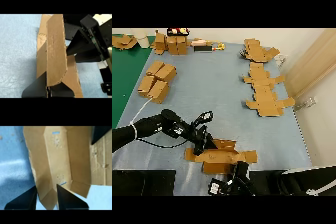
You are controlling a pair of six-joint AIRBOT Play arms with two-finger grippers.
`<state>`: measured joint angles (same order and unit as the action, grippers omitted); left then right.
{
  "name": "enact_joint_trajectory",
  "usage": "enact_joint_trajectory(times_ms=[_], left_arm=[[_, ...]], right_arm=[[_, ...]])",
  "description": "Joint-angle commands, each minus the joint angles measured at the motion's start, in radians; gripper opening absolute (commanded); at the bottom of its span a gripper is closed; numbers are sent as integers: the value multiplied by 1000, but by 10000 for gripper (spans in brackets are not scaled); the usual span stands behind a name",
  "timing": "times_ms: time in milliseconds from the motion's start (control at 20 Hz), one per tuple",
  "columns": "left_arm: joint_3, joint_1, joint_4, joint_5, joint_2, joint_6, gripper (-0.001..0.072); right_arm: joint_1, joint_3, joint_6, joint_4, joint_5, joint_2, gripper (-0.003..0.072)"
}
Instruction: Fold the box.
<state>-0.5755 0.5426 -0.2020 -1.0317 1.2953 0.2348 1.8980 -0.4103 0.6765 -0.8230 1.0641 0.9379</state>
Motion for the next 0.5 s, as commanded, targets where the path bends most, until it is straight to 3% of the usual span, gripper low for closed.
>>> enact_joint_trajectory(times_ms=[0, 150, 400, 450], left_arm=[[-1, 0, 0, 0, 0, 0, 15], [-1, 0, 0, 0, 0, 0, 15], [-1, 0, 0, 1, 0, 0, 15], [-1, 0, 0, 0, 0, 0, 15]], right_arm=[[3, -10, -60, 75, 44, 4, 366], [3, -40, -63, 95, 146, -7, 367], [2, -41, -77, 105, 146, -9, 371], [2, -41, -77, 97, 146, -10, 434]])
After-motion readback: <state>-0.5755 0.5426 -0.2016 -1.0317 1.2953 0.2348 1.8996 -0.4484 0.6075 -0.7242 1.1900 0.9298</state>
